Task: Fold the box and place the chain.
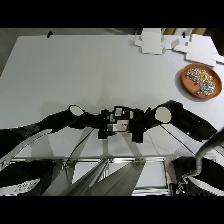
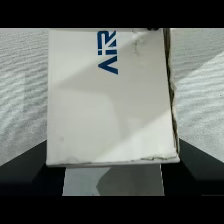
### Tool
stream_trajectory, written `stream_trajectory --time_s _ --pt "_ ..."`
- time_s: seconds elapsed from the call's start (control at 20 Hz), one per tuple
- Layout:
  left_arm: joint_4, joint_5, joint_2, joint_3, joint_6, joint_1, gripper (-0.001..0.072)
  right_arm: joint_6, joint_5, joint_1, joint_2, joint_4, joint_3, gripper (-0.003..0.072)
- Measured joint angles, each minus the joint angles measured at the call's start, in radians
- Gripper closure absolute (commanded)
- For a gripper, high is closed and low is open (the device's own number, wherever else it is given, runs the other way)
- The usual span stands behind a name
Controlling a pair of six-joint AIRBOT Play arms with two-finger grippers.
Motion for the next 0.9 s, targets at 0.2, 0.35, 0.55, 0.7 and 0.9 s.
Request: stream_trajectory --time_s 0.2,0.35,0.55,0.7,0.9 --pt "0.0 0.001 0.0 0.0 0.0 0.0 0.0368 0.027 -0.01 0.0 0.0 0.001 -0.026 0.0671" --pt "-0.002 0.0 0.0 0.0 -0.001 0.0 0.0368 0.082 -0.006 0.0 0.017 -0.008 -0.023 0.0671" --pt "-0.002 0.0 0.0 0.0 -0.002 0.0 0.0368 0.256 0.019 -0.006 0.095 -0.135 0.047 0.0673" --pt "-0.002 0.0 0.0 0.0 -0.002 0.0 0.0368 0.422 0.069 -0.086 0.144 -0.269 0.088 0.0671" --pt "-0.001 0.0 0.0 0.0 -0.002 0.0 0.0368 0.559 0.18 -0.314 0.14 -0.37 0.096 0.0671"
